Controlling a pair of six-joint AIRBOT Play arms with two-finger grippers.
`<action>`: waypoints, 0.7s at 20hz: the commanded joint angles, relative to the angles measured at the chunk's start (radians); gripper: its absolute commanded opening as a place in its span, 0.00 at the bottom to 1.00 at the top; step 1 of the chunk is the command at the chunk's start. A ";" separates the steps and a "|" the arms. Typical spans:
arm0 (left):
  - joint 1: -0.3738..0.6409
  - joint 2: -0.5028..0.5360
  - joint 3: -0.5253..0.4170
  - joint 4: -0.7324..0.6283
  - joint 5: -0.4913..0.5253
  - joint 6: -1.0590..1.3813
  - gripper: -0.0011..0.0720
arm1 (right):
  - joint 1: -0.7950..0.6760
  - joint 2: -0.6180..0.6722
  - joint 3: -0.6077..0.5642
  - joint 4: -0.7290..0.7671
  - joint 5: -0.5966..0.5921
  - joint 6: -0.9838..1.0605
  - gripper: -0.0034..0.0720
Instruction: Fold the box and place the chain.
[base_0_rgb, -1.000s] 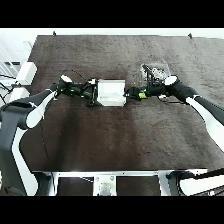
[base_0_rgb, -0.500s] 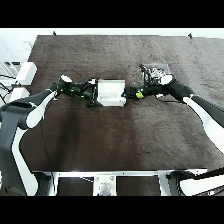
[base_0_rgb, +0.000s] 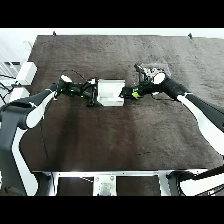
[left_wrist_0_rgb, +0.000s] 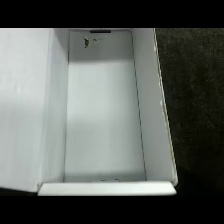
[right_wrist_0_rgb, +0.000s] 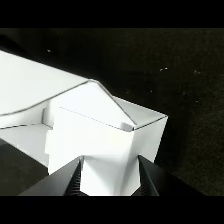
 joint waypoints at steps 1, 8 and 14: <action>0.000 0.000 0.000 0.000 -0.002 0.001 0.87 | 0.026 -0.023 0.032 -0.082 0.000 0.098 0.62; 0.000 0.000 0.000 0.000 -0.002 0.001 0.87 | 0.094 -0.092 0.162 -0.365 0.082 0.344 0.62; 0.000 0.000 0.000 0.000 0.000 0.001 0.87 | 0.157 -0.149 0.328 -0.643 0.263 0.533 0.62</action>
